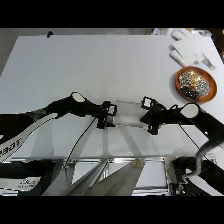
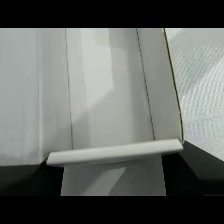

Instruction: Fold the box and place the chain.

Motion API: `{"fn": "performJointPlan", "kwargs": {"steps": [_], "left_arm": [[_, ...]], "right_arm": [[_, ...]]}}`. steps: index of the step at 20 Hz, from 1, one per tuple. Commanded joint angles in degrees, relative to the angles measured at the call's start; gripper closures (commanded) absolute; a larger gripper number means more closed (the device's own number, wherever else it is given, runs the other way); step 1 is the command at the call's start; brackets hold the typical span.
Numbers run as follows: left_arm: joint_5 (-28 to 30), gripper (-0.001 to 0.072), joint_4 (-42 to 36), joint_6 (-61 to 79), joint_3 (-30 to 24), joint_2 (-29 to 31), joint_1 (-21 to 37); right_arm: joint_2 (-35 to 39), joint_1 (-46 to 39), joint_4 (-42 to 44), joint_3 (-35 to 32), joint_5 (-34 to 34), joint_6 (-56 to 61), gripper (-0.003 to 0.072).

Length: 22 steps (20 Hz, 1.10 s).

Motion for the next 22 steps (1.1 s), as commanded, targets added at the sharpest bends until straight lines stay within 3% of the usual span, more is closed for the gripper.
{"fn": "performJointPlan", "kwargs": {"steps": [1, 4, 7, 10, 14, 16, 22], "left_arm": [[0.28, 0.0638, 0.02, -0.11, 0.07, 0.0, 0.0], [0.31, 0.0638, 0.02, -0.11, 0.07, 0.0, 0.0], [0.31, 0.0638, 0.02, -0.11, 0.07, 0.0, 0.0], [0.31, 0.0638, 0.02, -0.11, 0.07, 0.0, 0.0], [0.31, 0.0638, 0.02, -0.11, 0.07, 0.0, 0.0], [0.31, 0.0638, 0.02, -0.11, 0.07, 0.0, 0.0], [0.31, 0.0638, 0.02, -0.11, 0.07, 0.0, 0.0]], "right_arm": [[9.09, 0.02, -4.11, 0.0, 1.64, 20.72, 0.0672], [16.87, -1.97, -10.88, 0.02, -2.54, 44.94, 0.0672], [18.14, -11.89, -16.09, 0.0, -2.03, 62.12, 0.0672], [14.14, -17.99, -16.39, 0.0, -1.46, 66.25, 0.0672], [3.98, -18.16, -12.33, 0.0, 4.96, 66.99, 0.0673], [0.17, -18.16, -12.04, 0.0, 4.85, 67.01, 0.0673], [-3.19, -18.16, -12.09, 0.0, 3.3, 67.01, 0.0673]]}}
